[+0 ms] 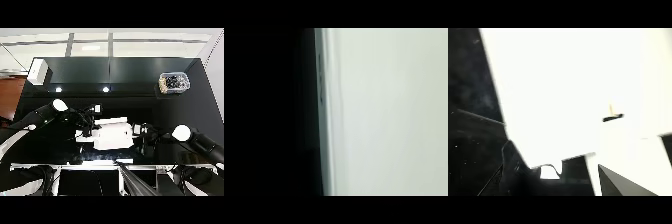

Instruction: Fold the box and place the chain.

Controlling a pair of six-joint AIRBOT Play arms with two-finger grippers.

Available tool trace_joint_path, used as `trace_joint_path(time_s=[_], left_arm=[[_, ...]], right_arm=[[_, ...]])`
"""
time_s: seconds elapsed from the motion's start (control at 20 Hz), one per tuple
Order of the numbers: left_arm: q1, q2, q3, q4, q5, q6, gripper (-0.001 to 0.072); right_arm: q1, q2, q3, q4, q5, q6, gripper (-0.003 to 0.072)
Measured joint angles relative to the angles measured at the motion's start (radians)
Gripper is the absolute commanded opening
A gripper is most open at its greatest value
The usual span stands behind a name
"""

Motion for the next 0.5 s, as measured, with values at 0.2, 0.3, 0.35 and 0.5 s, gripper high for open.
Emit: trace_joint_path(time_s=[0.2, 0.3, 0.35, 0.5], left_arm=[[0.0, 0.0, 0.0, 0.001, 0.0, 0.0, 0.0029], [0.0, 0.0, 0.0, 0.001, 0.0, 0.0, 0.0029], [0.0, 0.0, 0.0, 0.001, 0.0, 0.0, 0.0029], [0.0, 0.0, 0.0, 0.0, -0.001, 0.0, 0.0028]], right_arm=[[0.056, 0.0, -0.02, -0.005, -0.08, -0.007, 0.0702], [0.071, 0.0, -0.023, -0.003, -0.105, -0.01, 0.0702], [0.079, 0.0, -0.025, -0.001, -0.122, -0.01, 0.0702], [0.113, 0.0, -0.027, 0.019, -0.182, -0.01, 0.0702]])
